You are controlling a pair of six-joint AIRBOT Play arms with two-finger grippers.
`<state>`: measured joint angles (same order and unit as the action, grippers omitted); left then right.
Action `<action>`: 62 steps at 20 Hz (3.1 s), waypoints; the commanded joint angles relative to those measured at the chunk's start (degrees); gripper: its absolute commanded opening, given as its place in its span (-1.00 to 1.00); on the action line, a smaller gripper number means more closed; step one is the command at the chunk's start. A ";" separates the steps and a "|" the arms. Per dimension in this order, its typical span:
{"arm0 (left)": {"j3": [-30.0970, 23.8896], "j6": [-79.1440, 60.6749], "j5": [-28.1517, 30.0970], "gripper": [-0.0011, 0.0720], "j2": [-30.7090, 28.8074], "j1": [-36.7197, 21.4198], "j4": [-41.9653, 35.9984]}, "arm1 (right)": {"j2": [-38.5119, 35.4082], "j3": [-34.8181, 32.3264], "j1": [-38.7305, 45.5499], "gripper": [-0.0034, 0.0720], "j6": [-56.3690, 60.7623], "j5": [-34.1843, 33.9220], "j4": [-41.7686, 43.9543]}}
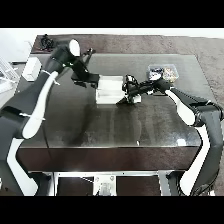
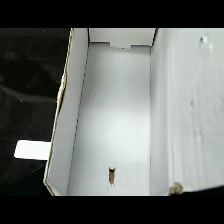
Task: Fold the box and place the chain.
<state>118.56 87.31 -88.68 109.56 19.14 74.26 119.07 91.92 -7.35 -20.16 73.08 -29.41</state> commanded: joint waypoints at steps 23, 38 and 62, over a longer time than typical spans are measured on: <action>-30.88 -110.33 18.62 1.00 5.73 -13.79 -52.46 | 0.02 0.04 0.04 0.63 0.00 0.02 0.00; -30.93 -111.73 15.63 1.00 6.29 -13.86 -51.95 | 0.02 0.04 0.04 0.63 0.00 0.02 0.00; -30.88 -111.82 16.87 1.00 8.83 -13.66 -55.15 | 0.02 0.04 0.04 0.63 0.00 0.02 0.00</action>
<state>87.66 -24.51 -73.01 117.86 5.23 19.57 119.07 91.92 -7.33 -20.16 73.06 -29.41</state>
